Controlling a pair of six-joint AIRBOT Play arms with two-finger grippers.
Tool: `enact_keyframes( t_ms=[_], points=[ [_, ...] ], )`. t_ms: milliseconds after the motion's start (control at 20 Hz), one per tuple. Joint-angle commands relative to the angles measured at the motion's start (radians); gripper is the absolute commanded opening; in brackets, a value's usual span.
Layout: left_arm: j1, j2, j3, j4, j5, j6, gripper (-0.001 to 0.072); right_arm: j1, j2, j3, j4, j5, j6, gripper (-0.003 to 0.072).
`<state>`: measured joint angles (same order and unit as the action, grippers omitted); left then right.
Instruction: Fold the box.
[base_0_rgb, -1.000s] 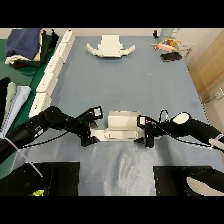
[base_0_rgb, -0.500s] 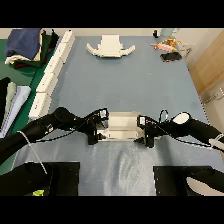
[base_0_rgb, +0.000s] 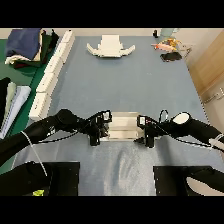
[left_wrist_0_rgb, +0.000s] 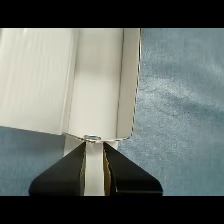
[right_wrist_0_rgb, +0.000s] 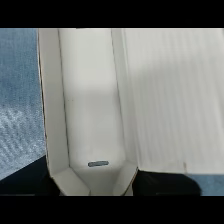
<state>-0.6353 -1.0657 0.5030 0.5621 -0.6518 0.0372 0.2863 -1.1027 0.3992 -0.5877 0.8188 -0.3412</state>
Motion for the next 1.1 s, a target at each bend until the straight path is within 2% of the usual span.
enact_keyframes(
  t_ms=[0, 300, 550, 600, 650, 700, 950, 1000, 1050],
  points=[
    [-0.012, -0.001, 0.0, -0.019, 0.041, 0.001, 0.0171, 0.0, 0.001, 0.001, 0.0, 0.0, 0.0, 0.052],
    [-0.033, -0.026, 0.0, -0.148, 0.05, 0.094, 0.0172, 0.0, 0.001, 0.001, 0.0, 0.0, 0.0, 0.0519],
    [-0.039, -0.059, 0.0, -0.161, 0.051, 0.105, 0.0188, 0.0, 0.001, 0.001, 0.0, 0.0, 0.0, 0.0519],
    [-0.039, -0.059, 0.0, -0.162, 0.05, 0.105, 0.0316, 0.0, 0.001, 0.001, 0.0, 0.0, 0.0, 0.0519],
    [-0.039, -0.059, 0.0, -0.162, 0.05, 0.104, 0.0609, 0.0, 0.001, 0.001, 0.0, 0.0, 0.0, 0.052],
    [-0.039, -0.059, 0.0, -0.162, 0.05, 0.103, 0.072, 0.0, 0.001, 0.001, 0.0, 0.0, 0.0, 0.052],
    [-0.039, -0.059, 0.0, -0.161, 0.05, 0.1, 0.072, 0.0, 0.001, 0.001, 0.0, 0.0, 0.0, 0.052],
    [-0.038, -0.059, 0.0, -0.161, 0.05, 0.091, 0.0698, 0.0, 0.001, 0.001, 0.0, 0.0, 0.0, 0.052],
    [-0.038, -0.058, 0.0, -0.159, 0.05, 0.058, 0.0409, 0.0, 0.001, 0.001, 0.0, 0.0, 0.0, 0.0519]
  ],
)
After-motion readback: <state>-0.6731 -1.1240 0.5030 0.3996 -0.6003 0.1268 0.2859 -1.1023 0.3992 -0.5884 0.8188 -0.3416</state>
